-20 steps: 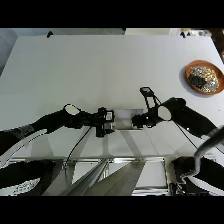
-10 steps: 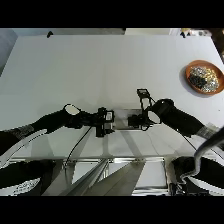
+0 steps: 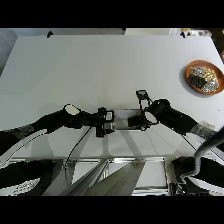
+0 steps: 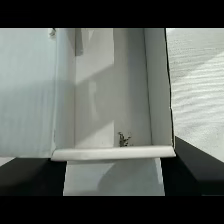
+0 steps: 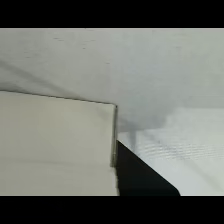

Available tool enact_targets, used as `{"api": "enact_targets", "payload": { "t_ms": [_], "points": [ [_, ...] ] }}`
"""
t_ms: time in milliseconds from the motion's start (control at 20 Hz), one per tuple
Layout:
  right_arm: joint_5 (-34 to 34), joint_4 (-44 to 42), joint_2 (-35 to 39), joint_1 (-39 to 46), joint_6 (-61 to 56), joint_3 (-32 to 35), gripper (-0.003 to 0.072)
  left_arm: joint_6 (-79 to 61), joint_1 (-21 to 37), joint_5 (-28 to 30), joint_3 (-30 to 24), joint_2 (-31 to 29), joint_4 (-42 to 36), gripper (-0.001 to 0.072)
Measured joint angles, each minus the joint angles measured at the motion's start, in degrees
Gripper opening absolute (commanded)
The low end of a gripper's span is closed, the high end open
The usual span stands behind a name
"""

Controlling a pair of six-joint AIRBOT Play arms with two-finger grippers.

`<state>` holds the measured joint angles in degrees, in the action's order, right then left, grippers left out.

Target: Fold the box and place the chain.

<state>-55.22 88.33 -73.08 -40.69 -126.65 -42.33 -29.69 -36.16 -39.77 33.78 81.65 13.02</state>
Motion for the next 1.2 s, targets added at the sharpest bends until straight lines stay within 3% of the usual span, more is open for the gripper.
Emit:
{"api": "enact_targets", "payload": {
  "t_ms": [150,250,300,400,550,750,800,850,900,1200],
  "points": [
    [-0.6,0.1,-0.4,0.0,0.5,0.0,0.0024,-0.1,0.0,0.0,0.0,0.0,0.0,0.0211],
    [-0.5,0.5,-0.7,-0.1,1.6,0.0,0.0231,-0.4,0.0,0.1,0.0,0.0,0.1,0.0211],
    [-0.9,0.8,-0.7,-0.1,1.9,0.1,0.0233,-0.5,0.0,0.0,0.0,0.0,0.2,0.0211],
    [-0.9,0.7,-0.7,-0.1,2.1,0.0,0.0176,-0.5,0.0,0.0,0.0,0.0,0.2,0.0211],
    [-0.5,-0.1,-0.7,-0.1,1.9,0.0,0.0020,-0.1,0.0,0.0,0.0,0.0,0.0,0.0211],
    [-0.5,0.1,-0.7,0.0,2.4,0.0,0.0026,-0.1,0.0,0.1,0.0,0.0,-0.1,0.0211],
    [-0.5,0.2,-0.7,0.0,2.5,0.0,0.0111,-0.2,0.0,0.1,0.0,0.0,-0.1,0.0211],
    [-0.6,0.5,-0.7,-0.1,3.5,0.0,0.0252,-0.5,0.0,0.1,0.0,0.0,0.1,0.0211],
    [-1.0,0.9,-0.5,-0.1,3.7,0.1,0.0325,-0.5,0.0,0.0,0.0,0.0,0.3,0.0211],
    [-1.8,0.3,4.1,0.0,5.6,0.1,0.0341,-0.4,0.0,0.1,0.0,0.0,0.1,0.0211]
  ]
}}
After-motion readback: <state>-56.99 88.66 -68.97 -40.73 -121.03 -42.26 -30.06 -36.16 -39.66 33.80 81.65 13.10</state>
